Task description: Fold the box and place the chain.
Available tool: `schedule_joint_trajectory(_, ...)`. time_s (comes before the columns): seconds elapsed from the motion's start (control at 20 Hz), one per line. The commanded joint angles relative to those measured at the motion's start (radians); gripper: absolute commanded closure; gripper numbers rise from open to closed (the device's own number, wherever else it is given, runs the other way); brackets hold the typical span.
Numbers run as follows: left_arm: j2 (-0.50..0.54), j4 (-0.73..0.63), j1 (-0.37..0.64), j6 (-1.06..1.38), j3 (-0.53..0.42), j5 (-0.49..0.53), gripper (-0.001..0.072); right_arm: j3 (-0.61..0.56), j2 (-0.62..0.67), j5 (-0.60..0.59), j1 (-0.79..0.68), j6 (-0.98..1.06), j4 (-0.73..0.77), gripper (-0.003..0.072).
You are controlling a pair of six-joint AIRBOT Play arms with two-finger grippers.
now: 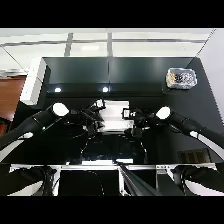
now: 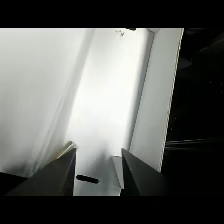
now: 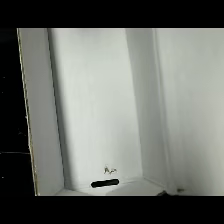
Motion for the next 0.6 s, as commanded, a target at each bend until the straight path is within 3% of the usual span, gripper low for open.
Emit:
schedule_joint_trajectory(0.0,0.018,0.051,0.01,-0.03,0.013,-0.042,0.0579,0.0,-0.001,0.001,0.0,0.0,0.0,0.0559)
schedule_joint_trajectory(0.05,0.041,0.114,0.023,-0.118,0.031,-0.072,0.0686,0.0,-0.001,0.001,0.0,0.0,0.0,0.0559)
schedule_joint_trajectory(0.3,0.264,0.565,0.145,-0.824,0.072,-0.148,0.0685,0.0,-0.001,0.001,0.0,0.0,0.0,0.0559)
schedule_joint_trajectory(0.45,0.293,0.536,0.345,-1.146,0.018,-0.254,0.0683,0.0,-0.001,0.001,0.0,0.0,0.0,0.0559)
schedule_joint_trajectory(0.55,0.262,0.345,0.492,-1.158,-0.045,-0.364,0.0683,0.0,-0.001,0.001,0.0,0.0,0.0,0.0559)
